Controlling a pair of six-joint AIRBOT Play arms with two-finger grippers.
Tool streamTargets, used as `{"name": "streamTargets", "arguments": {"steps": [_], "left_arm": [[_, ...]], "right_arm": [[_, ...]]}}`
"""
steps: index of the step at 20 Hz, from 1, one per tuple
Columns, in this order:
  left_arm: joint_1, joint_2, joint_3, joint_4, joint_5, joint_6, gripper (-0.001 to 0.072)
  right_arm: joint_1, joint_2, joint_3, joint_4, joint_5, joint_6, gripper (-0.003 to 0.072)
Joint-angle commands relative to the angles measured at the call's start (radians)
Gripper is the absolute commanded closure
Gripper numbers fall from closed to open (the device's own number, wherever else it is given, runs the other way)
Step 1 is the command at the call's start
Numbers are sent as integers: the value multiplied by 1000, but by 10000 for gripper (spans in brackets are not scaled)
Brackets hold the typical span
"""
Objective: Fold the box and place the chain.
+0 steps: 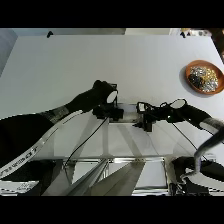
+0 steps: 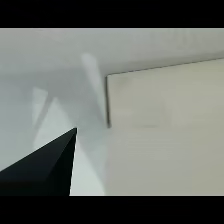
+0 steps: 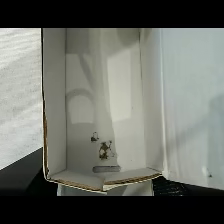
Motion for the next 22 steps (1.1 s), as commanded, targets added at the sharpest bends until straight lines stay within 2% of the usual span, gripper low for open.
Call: {"name": "streamTargets", "arguments": {"steps": [1,6,7,8,9,11,14,17,19,22], "left_arm": [[38,75,1,-5,-11,109,196],[131,253,-2,-6,-133,406,193],[156,298,-16,-26,-145,525,170],[181,344,-43,-72,-134,668,89],[208,398,-93,-135,-113,836,63],[257,505,-232,-262,-41,1147,64],[340,637,-536,-488,211,1712,65],[380,620,-747,-725,368,2224,64],[385,544,-780,-812,386,2415,61],[384,410,-776,-969,454,2582,43]], "right_arm": [[0,1,1,0,2,4,389],[0,1,1,0,2,4,389],[0,1,1,0,3,4,389],[0,1,1,0,2,4,389],[0,1,1,1,3,4,389],[0,1,1,1,3,4,389],[0,1,1,1,3,4,389],[0,1,1,0,2,4,389],[0,1,1,0,3,4,389],[0,1,1,1,2,4,389]]}}
